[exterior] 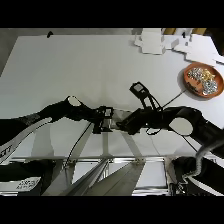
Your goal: Fold the box and place the chain.
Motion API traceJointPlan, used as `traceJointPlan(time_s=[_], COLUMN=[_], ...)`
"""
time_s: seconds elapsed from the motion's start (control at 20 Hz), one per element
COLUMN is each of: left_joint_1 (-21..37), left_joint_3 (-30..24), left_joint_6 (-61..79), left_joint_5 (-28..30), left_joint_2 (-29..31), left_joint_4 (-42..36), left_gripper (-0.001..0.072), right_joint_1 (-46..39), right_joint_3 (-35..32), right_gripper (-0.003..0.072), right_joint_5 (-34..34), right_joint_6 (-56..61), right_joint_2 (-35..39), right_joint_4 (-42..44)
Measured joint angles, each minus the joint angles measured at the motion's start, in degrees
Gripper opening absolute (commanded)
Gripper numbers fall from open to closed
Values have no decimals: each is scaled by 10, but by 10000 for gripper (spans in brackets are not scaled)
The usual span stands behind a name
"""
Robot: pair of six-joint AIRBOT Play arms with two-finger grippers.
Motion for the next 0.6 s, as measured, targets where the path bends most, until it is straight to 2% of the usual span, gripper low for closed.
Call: traceJointPlan(time_s=[0.1, 0.2, 0.5, 0.6], left_joint_1=[0, 0, 0, 0], left_joint_3=[0, 0, 0, 0], left_joint_6=[0, 0, 0, 0], left_joint_5=[0, 0, 0, 0], left_joint_2=[0, 0, 0, 0], left_joint_4=[0, 0, 0, 0], left_gripper=[114, 114, 114, 114], right_joint_1=[-25, -64, -208, -242], right_joint_3=[29, 54, 75, 70], right_gripper=[145, 17, 17, 18], right_joint_5=[23, 49, 156, 172], right_joint_6=[31, 63, 160, 172], right_joint_2=[3, 5, -22, -38], right_joint_4=[-15, -40, -178, -204])
